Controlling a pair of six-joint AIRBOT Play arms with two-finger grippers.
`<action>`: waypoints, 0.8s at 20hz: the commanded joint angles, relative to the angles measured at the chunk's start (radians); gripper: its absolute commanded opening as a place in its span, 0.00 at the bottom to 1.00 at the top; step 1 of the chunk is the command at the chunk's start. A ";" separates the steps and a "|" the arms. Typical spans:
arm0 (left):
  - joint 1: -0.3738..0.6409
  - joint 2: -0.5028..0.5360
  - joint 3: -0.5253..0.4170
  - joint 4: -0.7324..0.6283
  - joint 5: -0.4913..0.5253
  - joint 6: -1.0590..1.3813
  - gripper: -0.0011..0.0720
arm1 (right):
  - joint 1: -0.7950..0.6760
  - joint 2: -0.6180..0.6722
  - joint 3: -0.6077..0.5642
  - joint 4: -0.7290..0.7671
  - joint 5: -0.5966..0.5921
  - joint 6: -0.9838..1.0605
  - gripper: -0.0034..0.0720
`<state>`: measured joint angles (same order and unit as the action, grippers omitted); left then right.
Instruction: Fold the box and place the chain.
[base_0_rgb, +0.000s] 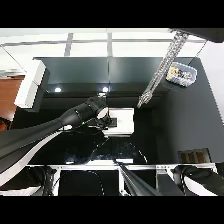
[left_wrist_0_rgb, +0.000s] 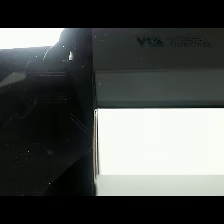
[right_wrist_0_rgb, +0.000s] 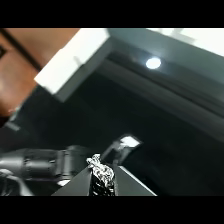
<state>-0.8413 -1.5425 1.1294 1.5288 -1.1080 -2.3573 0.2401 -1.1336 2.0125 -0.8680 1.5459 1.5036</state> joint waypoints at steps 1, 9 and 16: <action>0.000 0.000 0.001 0.000 0.000 0.000 0.05 | 0.060 -0.002 -0.001 0.011 -0.021 0.008 0.06; 0.000 0.000 0.001 0.000 0.000 0.000 0.05 | 0.131 -0.010 -0.055 0.010 -0.045 0.028 0.06; 0.000 0.000 0.001 0.000 0.000 0.000 0.05 | 0.145 -0.010 -0.282 -0.069 -0.003 0.039 0.06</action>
<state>-0.8417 -1.5425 1.1294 1.5288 -1.1084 -2.3573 0.3798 -1.1439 1.8133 -0.8902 1.5139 1.5375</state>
